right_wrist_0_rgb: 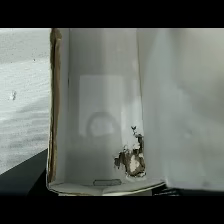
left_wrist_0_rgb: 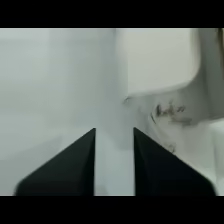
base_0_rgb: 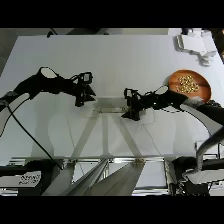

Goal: Fold the box and place the chain.

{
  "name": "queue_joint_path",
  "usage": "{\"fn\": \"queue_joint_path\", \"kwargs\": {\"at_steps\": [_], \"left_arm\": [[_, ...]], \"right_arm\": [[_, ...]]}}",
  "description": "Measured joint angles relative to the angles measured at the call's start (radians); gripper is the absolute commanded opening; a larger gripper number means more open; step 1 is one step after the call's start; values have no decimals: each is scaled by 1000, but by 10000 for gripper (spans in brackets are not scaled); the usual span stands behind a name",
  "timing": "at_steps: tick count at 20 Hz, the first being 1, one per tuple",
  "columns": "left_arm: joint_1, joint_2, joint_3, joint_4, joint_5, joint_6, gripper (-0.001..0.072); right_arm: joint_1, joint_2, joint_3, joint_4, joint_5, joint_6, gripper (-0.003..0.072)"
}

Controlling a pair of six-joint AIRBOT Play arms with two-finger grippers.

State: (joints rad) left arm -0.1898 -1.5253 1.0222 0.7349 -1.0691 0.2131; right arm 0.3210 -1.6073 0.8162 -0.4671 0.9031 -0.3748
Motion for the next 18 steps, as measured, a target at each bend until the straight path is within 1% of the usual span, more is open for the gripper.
{"fn": "queue_joint_path", "kwargs": {"at_steps": [3, 5, 7, 9, 11, 13, 15, 18], "left_arm": [[28, 65, 0, 127, -66, -93, 14], [29, 89, 0, 148, -145, -153, 13], [14, 98, 0, 88, -220, -190, 13], [-7, 95, 0, -47, -249, -211, 9], [-21, 77, 0, -180, -224, -222, 9], [-29, 50, 0, -279, -147, -249, 9], [-35, 14, 0, -340, -54, -307, 9], [-45, -43, 0, -367, 54, -391, 9]], "right_arm": [[0, 0, 0, 0, 0, 0, 449], [0, 0, 0, 0, 0, 0, 449], [0, 0, 0, 0, 0, 0, 449], [0, 0, 0, 0, -1, 0, 449], [0, 0, 0, 0, -1, 0, 449], [0, 0, 0, 0, -1, 0, 449], [0, 0, 0, 0, -1, 0, 449], [0, 0, 0, 0, -1, 0, 449]]}}
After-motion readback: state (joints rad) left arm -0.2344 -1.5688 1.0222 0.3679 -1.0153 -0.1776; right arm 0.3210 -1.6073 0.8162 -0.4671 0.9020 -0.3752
